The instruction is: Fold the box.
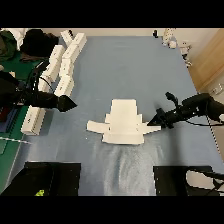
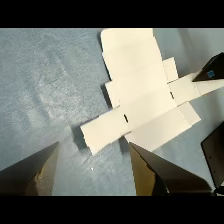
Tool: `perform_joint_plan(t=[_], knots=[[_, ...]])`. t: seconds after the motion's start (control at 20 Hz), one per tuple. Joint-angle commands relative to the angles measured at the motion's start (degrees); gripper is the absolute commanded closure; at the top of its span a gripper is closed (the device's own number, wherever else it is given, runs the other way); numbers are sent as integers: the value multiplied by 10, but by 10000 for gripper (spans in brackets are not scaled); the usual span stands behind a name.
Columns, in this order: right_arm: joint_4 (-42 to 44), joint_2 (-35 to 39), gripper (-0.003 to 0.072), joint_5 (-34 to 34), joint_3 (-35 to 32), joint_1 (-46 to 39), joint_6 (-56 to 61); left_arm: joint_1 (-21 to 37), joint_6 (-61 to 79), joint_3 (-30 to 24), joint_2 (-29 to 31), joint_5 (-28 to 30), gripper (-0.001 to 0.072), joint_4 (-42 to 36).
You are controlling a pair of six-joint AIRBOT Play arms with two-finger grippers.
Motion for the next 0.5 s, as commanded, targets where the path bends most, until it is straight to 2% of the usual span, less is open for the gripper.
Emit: perform_joint_plan(t=[0.0, 0.25, 0.45], knots=[[-1, 35, 683, 28, -31, 60, -20, 0, 10, 0, 0, 23, 22, 0], [-1, 38, 683, 105, -35, 130, -18, 0, 10, 0, 0, 62, 22, -13], [-6, 38, 683, 118, -35, 137, 17, 0, -12, 0, 0, 64, 22, -49]])
